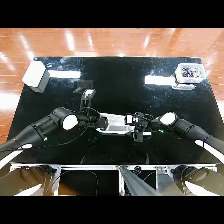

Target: Fold the box and place the chain.

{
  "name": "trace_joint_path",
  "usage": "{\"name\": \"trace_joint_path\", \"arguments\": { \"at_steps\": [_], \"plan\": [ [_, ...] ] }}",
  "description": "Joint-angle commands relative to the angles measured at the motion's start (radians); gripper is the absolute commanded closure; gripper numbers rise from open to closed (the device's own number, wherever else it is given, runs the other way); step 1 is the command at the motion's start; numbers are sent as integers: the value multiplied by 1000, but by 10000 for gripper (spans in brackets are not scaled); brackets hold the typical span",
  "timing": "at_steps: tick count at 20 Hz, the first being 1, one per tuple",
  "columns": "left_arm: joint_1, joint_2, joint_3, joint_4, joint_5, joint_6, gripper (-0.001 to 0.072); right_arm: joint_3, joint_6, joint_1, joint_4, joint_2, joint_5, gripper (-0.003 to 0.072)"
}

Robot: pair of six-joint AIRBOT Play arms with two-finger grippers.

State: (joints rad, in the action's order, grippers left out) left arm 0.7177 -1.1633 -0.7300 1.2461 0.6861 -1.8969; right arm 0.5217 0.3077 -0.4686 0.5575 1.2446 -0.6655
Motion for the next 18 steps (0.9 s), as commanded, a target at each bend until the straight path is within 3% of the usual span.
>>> {"name": "trace_joint_path", "arguments": {
  "at_steps": [1, 9, 10, 14, 17, 18],
  "plan": [
    [0, -1, -1, 0, 2, 0, 99, 0, 0, -1, 0, 1, -1, 256],
    [0, -4, -1, 0, 2, -16, 108, 0, 0, -1, 0, 1, -1, 255],
    [1, -11, -1, 1, 2, -17, 108, 0, 0, -1, 0, 1, -1, 226],
    [1, -63, -1, 3, -9, -20, 109, 0, 0, -1, 0, 1, -1, 229],
    [1, -73, -6, 4, -36, -21, 129, 0, 0, -1, 0, 1, -1, 229],
    [1, -74, -16, 11, -36, -21, 171, 0, 0, -1, 0, 1, -1, 229]
  ]
}}
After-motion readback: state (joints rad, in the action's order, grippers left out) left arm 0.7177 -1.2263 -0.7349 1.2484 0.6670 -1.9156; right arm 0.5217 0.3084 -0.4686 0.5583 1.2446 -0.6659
